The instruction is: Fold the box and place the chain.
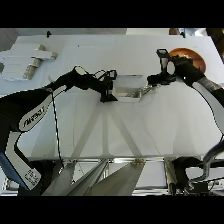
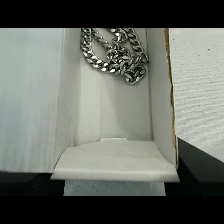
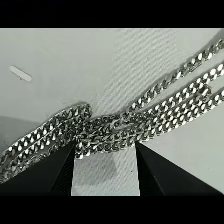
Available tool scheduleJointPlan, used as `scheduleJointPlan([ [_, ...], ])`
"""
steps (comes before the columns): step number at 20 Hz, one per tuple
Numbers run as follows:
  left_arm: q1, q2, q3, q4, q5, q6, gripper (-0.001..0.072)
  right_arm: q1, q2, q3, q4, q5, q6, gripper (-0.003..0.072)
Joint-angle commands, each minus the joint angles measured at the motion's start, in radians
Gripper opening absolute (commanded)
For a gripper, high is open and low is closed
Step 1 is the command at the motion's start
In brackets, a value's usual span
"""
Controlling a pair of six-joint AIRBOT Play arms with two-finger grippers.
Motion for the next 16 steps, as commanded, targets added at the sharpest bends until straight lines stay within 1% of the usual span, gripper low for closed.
scheduleJointPlan([
  [1,0.000,0.000,0.000,0.000,0.000,0.000,0.0376,0.000,-0.029,0.001,-0.005,-0.008,0.023,0.0417],
  [6,0.000,0.000,0.000,0.000,0.000,0.000,0.0376,0.000,-0.045,0.000,-0.010,0.033,0.031,0.0412],
  [9,0.000,0.000,0.000,0.000,0.000,0.000,0.0376,0.000,-0.063,0.000,-0.009,0.036,0.055,0.0394],
  [10,0.000,0.000,0.000,0.000,0.000,0.000,0.0376,0.000,-0.063,0.000,-0.009,0.035,0.055,0.0359],
  [12,0.000,0.000,0.000,0.000,0.000,0.000,0.0376,0.000,-0.063,0.000,-0.019,0.043,0.054,0.0174],
  [13,0.000,0.000,0.000,0.000,0.000,0.000,0.0376,0.000,-0.062,0.000,-0.021,0.045,0.053,0.0103],
  [14,0.000,0.000,0.000,0.000,0.000,0.000,0.0376,0.000,-0.060,0.000,-0.021,0.046,0.051,0.0058],
  [15,0.000,0.000,0.000,0.000,0.000,0.000,0.0376,0.002,-0.057,0.000,-0.025,0.047,0.050,0.0031],
  [16,0.000,0.000,0.000,0.000,0.000,0.000,0.0376,0.005,-0.051,0.000,-0.027,0.047,0.048,0.0030],
])
